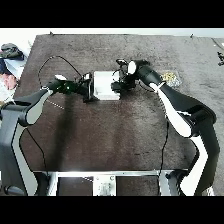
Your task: Fold the box and place the chain.
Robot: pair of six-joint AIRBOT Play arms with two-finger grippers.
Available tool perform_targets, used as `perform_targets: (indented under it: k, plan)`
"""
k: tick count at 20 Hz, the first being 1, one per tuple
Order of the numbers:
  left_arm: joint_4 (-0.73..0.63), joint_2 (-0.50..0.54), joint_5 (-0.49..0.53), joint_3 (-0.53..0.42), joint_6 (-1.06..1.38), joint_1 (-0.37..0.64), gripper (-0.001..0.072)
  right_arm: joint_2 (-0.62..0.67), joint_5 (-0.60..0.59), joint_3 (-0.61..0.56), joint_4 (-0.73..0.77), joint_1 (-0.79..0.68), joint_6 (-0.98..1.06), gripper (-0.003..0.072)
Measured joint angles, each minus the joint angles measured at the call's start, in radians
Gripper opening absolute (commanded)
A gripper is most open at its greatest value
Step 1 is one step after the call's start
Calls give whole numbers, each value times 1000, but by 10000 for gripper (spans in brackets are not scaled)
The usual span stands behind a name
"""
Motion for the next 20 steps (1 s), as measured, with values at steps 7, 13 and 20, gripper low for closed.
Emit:
perform_targets:
  k: [7, 13, 20]
  plan:
    - [0, 0, -1, 0, 0, 0, 536, -15, -30, 8, -124, 40, 148, 346]
    - [0, 0, -2, 0, 0, 0, 536, -48, -42, 10, -177, 68, 230, 345]
    - [-1, 0, -2, 0, 0, 0, 537, -57, -57, 10, -255, 97, 323, 218]
